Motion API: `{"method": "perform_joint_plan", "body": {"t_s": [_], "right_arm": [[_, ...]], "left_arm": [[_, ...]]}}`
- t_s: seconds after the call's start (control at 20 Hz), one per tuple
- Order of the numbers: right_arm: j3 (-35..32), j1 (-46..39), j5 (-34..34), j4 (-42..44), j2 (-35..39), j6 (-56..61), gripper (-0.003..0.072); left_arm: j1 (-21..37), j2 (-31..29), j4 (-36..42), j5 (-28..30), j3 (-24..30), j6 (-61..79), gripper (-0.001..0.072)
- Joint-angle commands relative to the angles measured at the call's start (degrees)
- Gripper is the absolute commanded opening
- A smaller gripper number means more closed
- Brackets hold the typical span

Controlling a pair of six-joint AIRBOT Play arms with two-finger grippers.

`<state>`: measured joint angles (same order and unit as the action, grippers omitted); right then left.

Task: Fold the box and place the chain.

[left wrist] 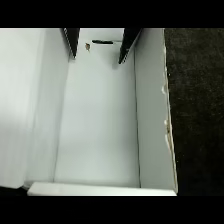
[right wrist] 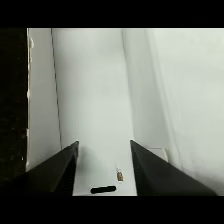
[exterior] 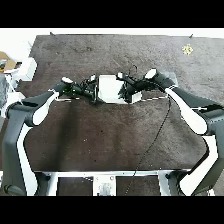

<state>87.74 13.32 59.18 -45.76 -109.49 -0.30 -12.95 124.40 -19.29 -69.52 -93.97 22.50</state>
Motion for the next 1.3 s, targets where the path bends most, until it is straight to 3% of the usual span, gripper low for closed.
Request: {"method": "perform_joint_plan", "body": {"t_s": [0.0,0.3,0.35,0.5,0.55,0.7,0.8,1.05,1.25], "right_arm": [[0.0,0.1,0.6,0.9,0.0,0.2,0.0720],[0.0,0.0,1.0,0.8,0.0,0.1,0.0707],[0.0,-0.1,1.0,0.8,0.0,0.1,0.0552],[0.0,-1.2,1.0,-1.4,0.6,3.0,0.0222],[0.1,-1.9,1.1,-3.4,1.3,6.5,0.0148],[0.1,-4.2,2.1,-7.8,5.0,15.3,0.0140],[0.1,-5.6,2.1,-11.0,8.4,21.8,0.0000],[0.1,-9.1,3.0,-24.2,15.7,55.3,0.0000],[-2.1,-13.7,7.9,-23.8,15.7,67.3,0.0000]], "left_arm": [[0.0,0.0,0.0,0.1,0.0,0.0,0.0617],[0.0,0.0,0.0,0.1,0.0,0.0,0.0618],[0.0,0.0,0.0,0.1,0.0,0.0,0.0618],[0.0,0.0,0.0,0.1,0.0,0.0,0.0618],[0.0,0.0,0.0,0.1,0.0,0.0,0.0618],[0.0,0.0,0.0,0.1,0.0,0.0,0.0618],[0.0,0.0,0.0,0.1,0.0,0.0,0.0618],[0.0,0.0,0.0,0.1,0.0,0.0,0.0618],[0.0,0.0,0.0,0.1,0.0,0.0,0.0618]]}}
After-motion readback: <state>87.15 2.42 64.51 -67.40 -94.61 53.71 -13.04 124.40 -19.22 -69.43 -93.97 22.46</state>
